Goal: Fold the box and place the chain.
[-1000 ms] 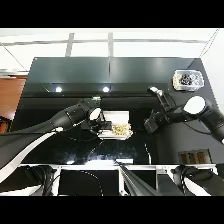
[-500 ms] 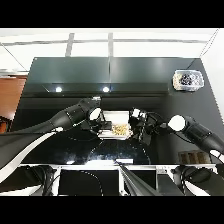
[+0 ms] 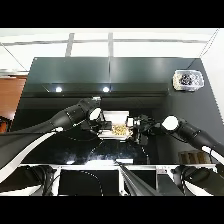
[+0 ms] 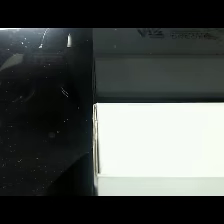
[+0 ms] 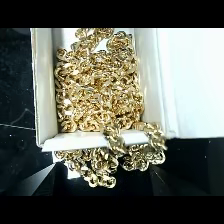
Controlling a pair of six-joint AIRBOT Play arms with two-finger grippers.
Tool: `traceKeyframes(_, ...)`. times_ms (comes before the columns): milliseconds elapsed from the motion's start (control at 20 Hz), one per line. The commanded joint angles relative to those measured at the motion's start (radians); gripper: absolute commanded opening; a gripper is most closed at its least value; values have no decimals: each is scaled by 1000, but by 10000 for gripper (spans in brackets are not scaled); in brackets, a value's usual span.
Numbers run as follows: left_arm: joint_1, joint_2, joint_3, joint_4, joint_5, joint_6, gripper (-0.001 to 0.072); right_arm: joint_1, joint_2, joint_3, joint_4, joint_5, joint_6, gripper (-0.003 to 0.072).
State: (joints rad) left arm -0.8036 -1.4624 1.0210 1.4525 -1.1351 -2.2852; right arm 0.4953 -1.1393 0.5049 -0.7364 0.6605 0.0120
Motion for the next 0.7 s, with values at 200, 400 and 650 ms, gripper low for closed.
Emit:
traceKeyframes(200, 1, 0, 0, 0, 0, 0, 31, 2, -18, 0, 29, -15, -42, 695)
traceKeyframes(400, 1, 0, 0, 0, 0, 0, 31, 2, -31, 0, 29, -18, -42, 695)
traceKeyframes(650, 1, 0, 0, 0, -2, 0, 31, 1, -47, 0, 29, -14, -42, 674)
